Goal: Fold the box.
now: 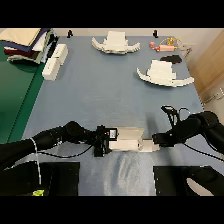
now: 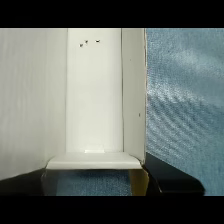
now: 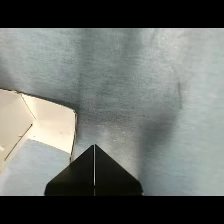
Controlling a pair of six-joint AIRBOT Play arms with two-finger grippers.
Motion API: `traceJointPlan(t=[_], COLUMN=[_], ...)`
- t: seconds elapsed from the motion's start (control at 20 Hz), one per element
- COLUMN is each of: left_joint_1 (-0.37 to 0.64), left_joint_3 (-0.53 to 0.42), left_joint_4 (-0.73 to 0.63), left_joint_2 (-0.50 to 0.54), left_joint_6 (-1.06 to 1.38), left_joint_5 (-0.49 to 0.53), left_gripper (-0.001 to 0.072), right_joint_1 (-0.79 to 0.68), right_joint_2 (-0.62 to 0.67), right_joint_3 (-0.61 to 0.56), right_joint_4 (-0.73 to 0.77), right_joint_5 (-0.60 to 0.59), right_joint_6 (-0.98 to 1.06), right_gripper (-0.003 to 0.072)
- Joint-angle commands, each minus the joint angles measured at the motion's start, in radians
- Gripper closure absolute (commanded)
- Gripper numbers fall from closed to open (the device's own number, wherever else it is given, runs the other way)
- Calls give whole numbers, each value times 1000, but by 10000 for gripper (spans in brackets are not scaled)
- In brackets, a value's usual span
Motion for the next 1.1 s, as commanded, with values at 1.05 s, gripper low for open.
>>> traceJointPlan(t=[1.05], left_joint_1=[0], left_joint_3=[0], left_joint_4=[0], left_joint_2=[0], left_joint_6=[0], left_joint_5=[0], left_gripper=[182], right_joint_1=[0], right_joint_2=[-13], right_joint_3=[80], right_joint_4=[277], right_joint_5=[-14], right_joint_6=[-83], right_gripper=[405])
